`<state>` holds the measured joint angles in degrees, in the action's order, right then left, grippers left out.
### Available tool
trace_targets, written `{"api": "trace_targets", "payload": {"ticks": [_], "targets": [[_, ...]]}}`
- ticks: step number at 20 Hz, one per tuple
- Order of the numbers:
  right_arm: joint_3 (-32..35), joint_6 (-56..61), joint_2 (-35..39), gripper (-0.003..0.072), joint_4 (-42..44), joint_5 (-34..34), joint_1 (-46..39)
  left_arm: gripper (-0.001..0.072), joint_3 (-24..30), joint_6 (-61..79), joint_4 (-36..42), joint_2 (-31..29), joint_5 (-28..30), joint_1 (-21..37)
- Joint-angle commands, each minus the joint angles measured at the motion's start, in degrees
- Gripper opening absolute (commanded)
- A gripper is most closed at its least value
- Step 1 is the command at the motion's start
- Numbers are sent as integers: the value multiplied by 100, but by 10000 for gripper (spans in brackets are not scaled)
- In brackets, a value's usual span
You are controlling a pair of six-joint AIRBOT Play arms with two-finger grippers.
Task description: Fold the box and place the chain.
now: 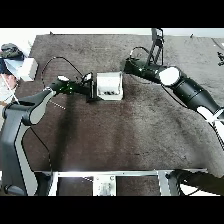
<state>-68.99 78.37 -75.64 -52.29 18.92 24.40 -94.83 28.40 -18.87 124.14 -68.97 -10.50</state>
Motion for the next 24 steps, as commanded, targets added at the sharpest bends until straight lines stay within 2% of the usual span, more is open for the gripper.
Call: {"api": "trace_targets", "payload": {"ticks": [1,10,13,18,20,23,24], "targets": [[-4,-17,39,15,22,-289,332,353,-4,0,0,-2,0,2],[-4,-22,24,15,133,-514,343,352,-4,0,0,-2,0,2],[-2,-39,-72,54,-409,-210,332,353,-4,0,-2,-2,0,2],[-4,-42,-396,55,-754,-9,310,352,-4,0,-2,-2,0,2],[-4,-46,-487,291,-1071,44,247,352,-4,0,0,-2,0,2],[-2,-120,-509,279,-1709,527,-61,353,-4,0,0,-2,0,2],[-2,-310,-514,224,-1755,765,-240,353,-4,0,0,-2,0,2]]}}
